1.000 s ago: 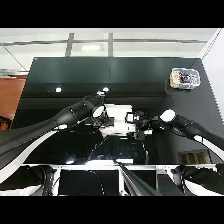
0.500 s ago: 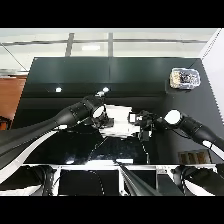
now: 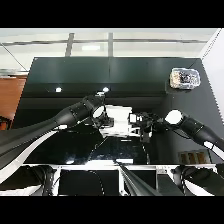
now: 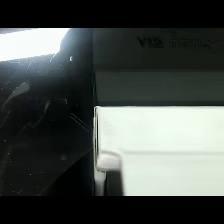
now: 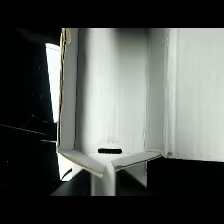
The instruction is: Fold the box and place the chain.
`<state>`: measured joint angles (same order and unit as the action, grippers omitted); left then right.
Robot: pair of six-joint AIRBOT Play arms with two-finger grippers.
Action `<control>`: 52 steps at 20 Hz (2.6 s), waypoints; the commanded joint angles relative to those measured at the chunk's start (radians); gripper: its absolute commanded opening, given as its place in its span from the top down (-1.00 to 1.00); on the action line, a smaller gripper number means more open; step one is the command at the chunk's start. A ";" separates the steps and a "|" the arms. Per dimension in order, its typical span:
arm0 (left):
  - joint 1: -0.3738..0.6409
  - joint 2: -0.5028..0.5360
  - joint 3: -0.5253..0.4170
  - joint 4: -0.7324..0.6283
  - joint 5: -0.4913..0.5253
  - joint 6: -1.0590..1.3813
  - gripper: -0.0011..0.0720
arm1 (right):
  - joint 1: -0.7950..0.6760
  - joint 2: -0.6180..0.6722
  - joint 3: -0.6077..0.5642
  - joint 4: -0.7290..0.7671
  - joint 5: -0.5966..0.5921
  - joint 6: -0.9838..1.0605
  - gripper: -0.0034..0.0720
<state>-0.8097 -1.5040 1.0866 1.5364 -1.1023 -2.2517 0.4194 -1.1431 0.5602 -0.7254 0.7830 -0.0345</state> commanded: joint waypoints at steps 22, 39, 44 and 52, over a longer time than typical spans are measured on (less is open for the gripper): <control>0.002 -0.001 0.000 -0.030 -0.002 0.000 0.90 | 0.071 -0.054 -0.002 0.171 -0.103 0.265 0.87; 0.002 -0.001 0.000 -0.026 0.010 0.000 0.90 | -0.784 0.224 -0.166 -0.230 0.352 1.365 0.87; 0.002 -0.001 0.000 -0.027 0.020 0.000 0.90 | -0.783 0.084 -0.166 -0.111 0.404 1.241 0.87; 0.002 -0.001 0.000 -0.027 0.020 0.000 0.90 | -0.705 -0.045 -0.164 0.298 0.420 0.858 0.87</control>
<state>-0.8089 -1.5040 1.0866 1.5101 -1.0843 -2.2524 -0.3222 -1.1618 0.3946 -0.5552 1.1915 0.9600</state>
